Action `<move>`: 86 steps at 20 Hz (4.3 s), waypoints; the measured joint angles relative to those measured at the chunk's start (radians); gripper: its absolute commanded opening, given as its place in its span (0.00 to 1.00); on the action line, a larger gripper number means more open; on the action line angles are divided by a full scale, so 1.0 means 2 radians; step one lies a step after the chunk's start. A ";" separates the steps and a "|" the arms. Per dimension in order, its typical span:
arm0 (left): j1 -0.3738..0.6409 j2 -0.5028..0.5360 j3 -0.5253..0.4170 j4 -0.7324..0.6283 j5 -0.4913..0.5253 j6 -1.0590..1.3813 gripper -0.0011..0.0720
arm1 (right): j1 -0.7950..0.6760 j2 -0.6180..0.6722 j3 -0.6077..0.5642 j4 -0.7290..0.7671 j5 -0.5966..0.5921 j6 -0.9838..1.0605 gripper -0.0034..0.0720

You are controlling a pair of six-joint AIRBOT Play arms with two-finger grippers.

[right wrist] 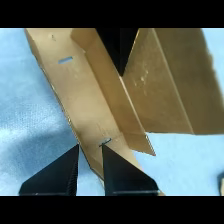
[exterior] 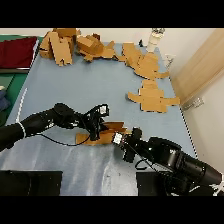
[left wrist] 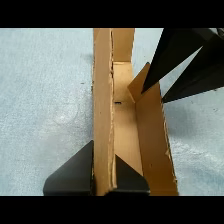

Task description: Fold the box.

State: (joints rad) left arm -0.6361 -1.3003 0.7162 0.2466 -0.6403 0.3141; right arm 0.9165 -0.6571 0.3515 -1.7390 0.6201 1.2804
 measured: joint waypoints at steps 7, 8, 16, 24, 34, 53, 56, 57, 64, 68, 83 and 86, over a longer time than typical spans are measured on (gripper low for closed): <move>0.000 0.000 0.000 0.000 0.001 0.000 0.03 | -0.142 0.002 -0.001 0.270 0.043 -0.297 0.35; 0.000 0.000 0.000 0.000 0.000 0.000 0.03 | -0.161 0.002 0.001 0.297 0.055 -0.327 0.35; 0.000 0.000 0.000 0.000 0.001 0.000 0.03 | -0.228 -0.031 0.016 0.379 0.095 -0.474 0.66; 0.000 0.000 0.000 0.000 0.001 0.000 0.03 | -0.217 0.014 0.033 0.376 0.158 -0.504 0.79; 0.000 0.000 0.000 0.000 0.000 0.000 0.03 | -0.068 0.030 0.006 0.202 0.119 -0.410 0.79; 0.000 0.000 0.000 0.000 0.001 0.000 0.03 | -0.053 -0.043 0.000 0.103 -0.008 -0.312 0.79; 0.000 0.000 0.000 0.000 0.001 0.000 0.03 | -0.053 -0.033 0.000 0.080 -0.009 -0.285 0.79; 0.000 0.000 0.000 0.000 0.001 0.000 0.03 | -0.053 -0.031 0.000 0.076 -0.009 -0.280 0.79; 0.000 0.000 0.000 0.000 0.001 0.000 0.03 | -0.053 -0.026 0.000 0.057 -0.006 -0.260 0.79; 0.000 0.000 0.000 0.000 0.001 0.000 0.03 | -0.054 -0.025 0.000 0.024 -0.006 -0.237 0.79; 0.000 0.000 0.000 0.000 0.001 0.000 0.03 | -0.060 -0.025 0.000 0.000 -0.046 -0.182 0.79; 0.000 0.000 0.000 0.000 0.001 0.000 0.03 | -0.077 -0.026 0.000 0.000 -0.043 -0.172 0.79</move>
State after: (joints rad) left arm -0.6361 -1.3006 0.7158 0.2474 -0.6388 0.3145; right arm 0.7624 -0.7082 0.3515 -1.7397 0.5350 0.9367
